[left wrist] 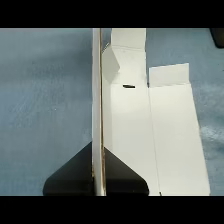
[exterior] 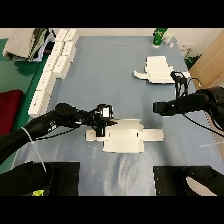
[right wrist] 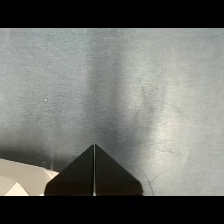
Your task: Fold the box.
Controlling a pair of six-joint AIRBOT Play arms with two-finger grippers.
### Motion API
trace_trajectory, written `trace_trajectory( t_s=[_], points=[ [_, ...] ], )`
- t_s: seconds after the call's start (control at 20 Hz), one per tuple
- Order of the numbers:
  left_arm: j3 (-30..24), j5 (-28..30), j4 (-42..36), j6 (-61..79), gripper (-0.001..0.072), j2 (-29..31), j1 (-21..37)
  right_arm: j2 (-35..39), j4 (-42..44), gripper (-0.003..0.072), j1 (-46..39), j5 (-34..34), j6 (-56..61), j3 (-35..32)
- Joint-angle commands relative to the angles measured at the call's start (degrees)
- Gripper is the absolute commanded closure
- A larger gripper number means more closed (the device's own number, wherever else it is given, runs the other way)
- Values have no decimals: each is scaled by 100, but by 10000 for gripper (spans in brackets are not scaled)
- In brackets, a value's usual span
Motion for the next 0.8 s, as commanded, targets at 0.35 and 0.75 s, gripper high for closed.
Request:
trace_trajectory(
  t_s=[0.35,0.75],
  points=[
    [-758,1641,-1167,905,699,173,-911,7,2,684,0,245,0,-4],
    [-769,1349,-1163,356,695,173,-1001,7,4,685,0,243,-2,-4]
  ],
)
